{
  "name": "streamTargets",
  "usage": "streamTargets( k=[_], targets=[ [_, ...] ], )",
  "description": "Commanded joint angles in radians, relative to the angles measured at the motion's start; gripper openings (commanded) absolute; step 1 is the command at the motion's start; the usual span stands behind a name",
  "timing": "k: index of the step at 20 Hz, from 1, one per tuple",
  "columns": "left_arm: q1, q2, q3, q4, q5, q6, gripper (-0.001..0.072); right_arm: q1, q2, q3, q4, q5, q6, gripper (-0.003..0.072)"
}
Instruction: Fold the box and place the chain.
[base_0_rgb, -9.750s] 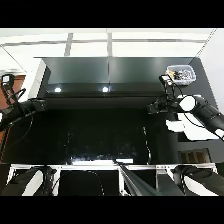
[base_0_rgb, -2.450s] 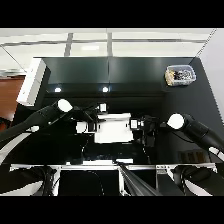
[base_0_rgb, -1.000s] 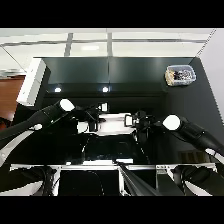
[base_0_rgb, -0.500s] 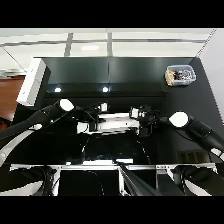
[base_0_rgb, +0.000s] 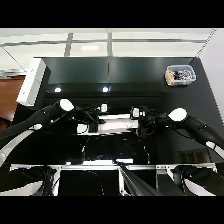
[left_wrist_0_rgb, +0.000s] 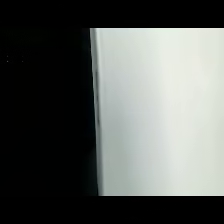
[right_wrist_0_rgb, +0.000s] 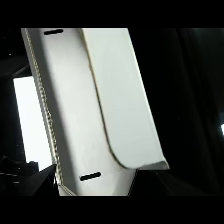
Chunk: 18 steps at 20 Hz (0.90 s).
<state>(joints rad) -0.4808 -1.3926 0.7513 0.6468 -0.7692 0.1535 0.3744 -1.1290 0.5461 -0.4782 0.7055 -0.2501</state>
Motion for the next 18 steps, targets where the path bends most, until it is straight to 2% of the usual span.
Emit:
streamTargets(
  k=[1, 3, 5, 13, 18],
  targets=[
    [0.0, 0.0, 0.0, 0.0, 0.002, -0.001, 0.0024, -0.004, -0.044, 0.0, 0.018, 0.048, -0.052, 0.0694],
    [0.0, 0.0, 0.0, 0.0, 0.002, -0.001, 0.0024, -0.005, -0.068, 0.0, 0.074, 0.014, -0.139, 0.0694],
    [0.0, 0.0, 0.0, 0.0, 0.002, -0.001, 0.0024, -0.004, -0.085, 0.0, 0.111, 0.035, -0.155, 0.0694],
    [0.0, 0.0, 0.0, 0.0, 0.002, -0.001, 0.0024, 0.022, -0.135, 0.0, 0.06, 0.046, -0.201, 0.0694],
    [0.0, 0.0, 0.0, 0.0, 0.002, -0.001, 0.0024, 0.032, -0.137, 0.002, 0.052, -0.007, -0.145, 0.0694]
  ],
)
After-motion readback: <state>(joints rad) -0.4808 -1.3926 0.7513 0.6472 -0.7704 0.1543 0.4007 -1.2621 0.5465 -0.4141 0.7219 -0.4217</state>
